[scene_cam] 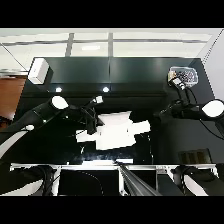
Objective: Fold the box and place the chain.
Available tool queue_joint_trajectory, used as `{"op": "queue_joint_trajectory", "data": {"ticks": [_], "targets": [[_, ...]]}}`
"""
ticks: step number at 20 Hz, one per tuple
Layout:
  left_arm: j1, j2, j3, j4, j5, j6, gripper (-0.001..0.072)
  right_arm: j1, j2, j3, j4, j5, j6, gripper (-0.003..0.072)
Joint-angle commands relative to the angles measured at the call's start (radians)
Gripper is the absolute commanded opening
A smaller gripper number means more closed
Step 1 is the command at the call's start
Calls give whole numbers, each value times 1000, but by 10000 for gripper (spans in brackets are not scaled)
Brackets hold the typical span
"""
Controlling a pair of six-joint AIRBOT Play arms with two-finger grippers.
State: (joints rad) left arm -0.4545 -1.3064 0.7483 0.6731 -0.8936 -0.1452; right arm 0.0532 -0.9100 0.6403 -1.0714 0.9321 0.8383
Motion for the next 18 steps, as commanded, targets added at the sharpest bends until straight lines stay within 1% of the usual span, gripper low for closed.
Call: {"op": "queue_joint_trajectory", "data": {"ticks": [1, 4, 6, 8, 11, 18], "targets": [[-61, -11, 0, 21, 136, 124, 31, 20, -2, -23, 79, 36, -254, 720], [-60, -26, 0, 26, 76, 126, 31, 119, -2, -80, 100, 30, -487, 720], [-60, -26, 0, 27, 17, 143, 30, 185, -5, -117, 110, 13, -582, 720], [-50, -26, -5, 26, -29, 143, 30, 240, -11, -149, 120, -10, -621, 720], [-32, -28, -46, 26, 35, 146, 31, 310, -16, -177, 121, -21, -681, 720], [-31, -29, -59, 46, 47, 146, 31, 418, -60, -187, 142, -21, -779, 720]]}}
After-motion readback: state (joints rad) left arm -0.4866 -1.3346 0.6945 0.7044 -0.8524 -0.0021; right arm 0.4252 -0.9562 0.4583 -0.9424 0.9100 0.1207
